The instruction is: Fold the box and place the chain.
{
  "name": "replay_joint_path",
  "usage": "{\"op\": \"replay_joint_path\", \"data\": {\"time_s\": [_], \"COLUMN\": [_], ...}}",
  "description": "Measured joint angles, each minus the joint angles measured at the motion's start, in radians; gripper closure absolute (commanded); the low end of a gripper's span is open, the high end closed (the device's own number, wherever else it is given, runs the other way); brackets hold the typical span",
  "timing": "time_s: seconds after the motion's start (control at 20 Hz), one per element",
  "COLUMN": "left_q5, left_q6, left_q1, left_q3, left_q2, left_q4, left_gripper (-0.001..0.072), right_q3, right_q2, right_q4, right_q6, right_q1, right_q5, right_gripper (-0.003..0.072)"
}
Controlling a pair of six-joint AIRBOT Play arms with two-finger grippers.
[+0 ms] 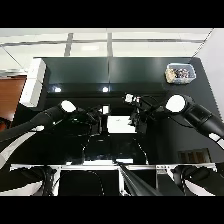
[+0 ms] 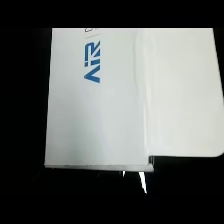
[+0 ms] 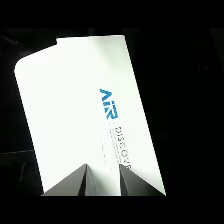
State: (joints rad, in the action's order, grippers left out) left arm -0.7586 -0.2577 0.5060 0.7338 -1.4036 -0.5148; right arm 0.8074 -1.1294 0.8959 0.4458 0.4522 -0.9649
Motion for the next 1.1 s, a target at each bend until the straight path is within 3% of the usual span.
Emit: {"op": "replay_joint_path", "data": {"time_s": [0.05, 0.1, 0.7, 0.85, 1.0, 1.05, 1.1], "left_q5": [0.0, 0.0, -0.002, -0.002, -0.002, -0.001, -0.001], "left_q6": [-0.001, -0.001, -0.001, -0.001, 0.0, 0.0, 0.0], "left_q1": [0.0, 0.0, 0.0, 0.0, 0.0, 0.0, 0.0], "left_q3": [0.0, 0.0, 0.0, 0.0, 0.0, 0.0, 0.0], "left_q2": [0.0, 0.0, 0.0, 0.0, 0.0, 0.0, 0.0], "left_q4": [0.0, 0.0, 0.0, 0.0, 0.0, 0.0, 0.0], "left_gripper": [0.0334, 0.0334, 0.0335, 0.0335, 0.0335, 0.0335, 0.0335], "right_q3": [0.0, 0.0, -0.002, -0.002, -0.002, -0.002, -0.002], "right_q2": [0.0, 0.0, -0.018, -0.024, -0.026, -0.026, -0.026], "right_q4": [0.002, 0.002, -0.003, -0.003, -0.002, -0.003, -0.003], "right_q6": [0.0, 0.0, -0.19, -0.207, -0.211, -0.211, -0.21], "right_q1": [0.0, 0.0, -0.008, -0.01, -0.011, -0.011, -0.011], "right_q5": [0.002, 0.003, 0.004, 0.018, 0.017, 0.016, 0.012], "right_gripper": [0.0068, 0.0, 0.0003, 0.025, 0.0294, 0.0365, 0.0389]}}
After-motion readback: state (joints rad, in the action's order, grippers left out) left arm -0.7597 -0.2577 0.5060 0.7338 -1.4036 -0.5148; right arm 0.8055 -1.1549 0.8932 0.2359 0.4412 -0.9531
